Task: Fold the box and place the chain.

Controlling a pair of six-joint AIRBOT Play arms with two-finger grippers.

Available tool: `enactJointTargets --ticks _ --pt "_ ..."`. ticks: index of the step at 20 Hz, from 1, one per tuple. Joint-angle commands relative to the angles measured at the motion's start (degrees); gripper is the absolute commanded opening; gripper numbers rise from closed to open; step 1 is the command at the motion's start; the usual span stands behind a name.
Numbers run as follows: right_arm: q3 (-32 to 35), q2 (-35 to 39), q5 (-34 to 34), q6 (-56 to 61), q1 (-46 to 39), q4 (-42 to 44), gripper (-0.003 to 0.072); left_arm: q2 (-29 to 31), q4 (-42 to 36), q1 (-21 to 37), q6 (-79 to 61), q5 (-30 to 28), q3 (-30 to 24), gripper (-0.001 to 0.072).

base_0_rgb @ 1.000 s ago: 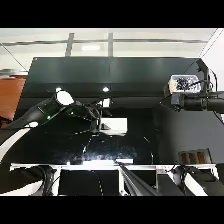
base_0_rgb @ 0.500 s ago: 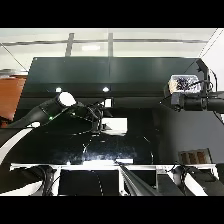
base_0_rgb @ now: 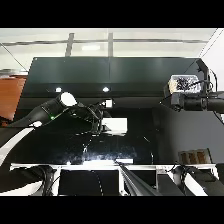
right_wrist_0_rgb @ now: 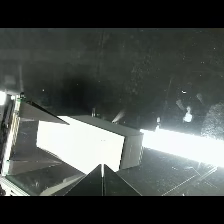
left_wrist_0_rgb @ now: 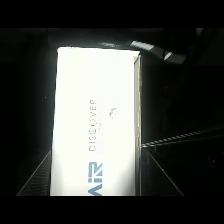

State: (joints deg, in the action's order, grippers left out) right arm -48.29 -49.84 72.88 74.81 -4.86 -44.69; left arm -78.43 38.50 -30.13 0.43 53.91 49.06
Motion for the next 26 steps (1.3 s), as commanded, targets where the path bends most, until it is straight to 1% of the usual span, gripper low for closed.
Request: enactJointTargets --ticks 1,3,7,8,14,20,21,23,24,26 --pt "0.00 0.02 0.00 0.02 -0.02 0.02 0.0024 -0.81 0.37 -0.33 0.04 -0.07 -0.04 0.0718" --pt "0.00 0.02 0.00 0.02 -0.02 0.02 0.0024 -1.53 1.33 -1.31 0.07 -0.70 -0.04 0.0718" --pt "0.00 0.02 0.00 0.02 -0.02 0.00 0.0023 -2.19 2.58 -3.82 1.73 -5.81 -0.04 0.0718" --pt "0.00 0.02 0.00 0.02 -0.02 0.02 0.0023 -2.43 2.64 -3.89 1.97 -6.19 -0.04 0.0718" --pt "0.00 0.02 0.00 0.00 -0.02 0.00 0.0024 -3.58 2.71 -3.89 2.80 -6.25 -0.04 0.0718" --pt "0.00 0.02 0.00 0.00 -0.02 0.02 0.0023 -4.24 3.56 -5.11 2.82 -6.32 -0.04 0.0712" --pt "0.00 0.02 0.00 0.00 -0.02 0.02 0.0024 -4.24 4.13 -5.11 2.89 -6.32 -0.04 0.0700" --pt "0.00 0.02 0.02 0.00 -0.02 0.00 0.0024 -4.24 5.49 -5.09 4.46 -6.32 0.00 0.0594" --pt "0.00 0.02 0.02 0.00 -0.02 0.02 0.0024 -4.17 6.49 -5.09 5.73 -6.27 0.04 0.0561" --pt "0.00 0.02 0.02 0.00 -0.02 0.00 0.0024 -3.74 7.89 -5.07 8.02 -6.27 0.04 0.0559"
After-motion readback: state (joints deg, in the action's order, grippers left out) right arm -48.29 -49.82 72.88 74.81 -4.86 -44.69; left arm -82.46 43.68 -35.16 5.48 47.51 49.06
